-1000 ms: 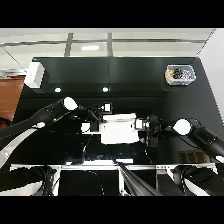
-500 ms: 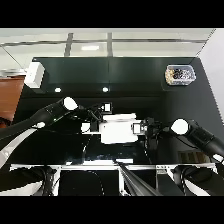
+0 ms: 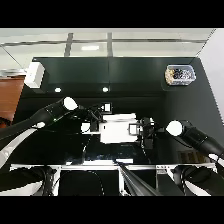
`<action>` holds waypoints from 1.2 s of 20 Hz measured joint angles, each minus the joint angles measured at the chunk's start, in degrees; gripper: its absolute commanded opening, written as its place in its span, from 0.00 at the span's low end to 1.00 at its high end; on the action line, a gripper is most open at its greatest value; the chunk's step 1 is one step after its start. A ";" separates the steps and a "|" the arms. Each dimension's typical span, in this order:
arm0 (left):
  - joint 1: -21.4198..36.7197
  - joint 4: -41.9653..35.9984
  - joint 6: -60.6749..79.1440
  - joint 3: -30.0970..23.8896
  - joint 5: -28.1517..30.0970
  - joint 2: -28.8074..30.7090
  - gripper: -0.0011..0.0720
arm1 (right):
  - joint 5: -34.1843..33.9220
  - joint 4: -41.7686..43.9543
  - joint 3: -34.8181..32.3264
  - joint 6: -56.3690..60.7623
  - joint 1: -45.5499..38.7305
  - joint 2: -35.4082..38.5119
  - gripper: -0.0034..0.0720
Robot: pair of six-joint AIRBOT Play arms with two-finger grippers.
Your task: Fold the box and place the chain.
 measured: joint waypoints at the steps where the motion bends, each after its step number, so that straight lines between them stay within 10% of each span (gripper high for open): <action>1: 0.00 0.02 0.00 0.00 0.04 0.00 0.05 | -0.11 0.70 0.00 -0.17 0.04 -0.13 0.95; 24: -0.04 -0.04 -0.04 0.00 -0.04 0.00 0.05 | -0.76 5.97 6.45 -3.02 -6.86 -0.13 0.95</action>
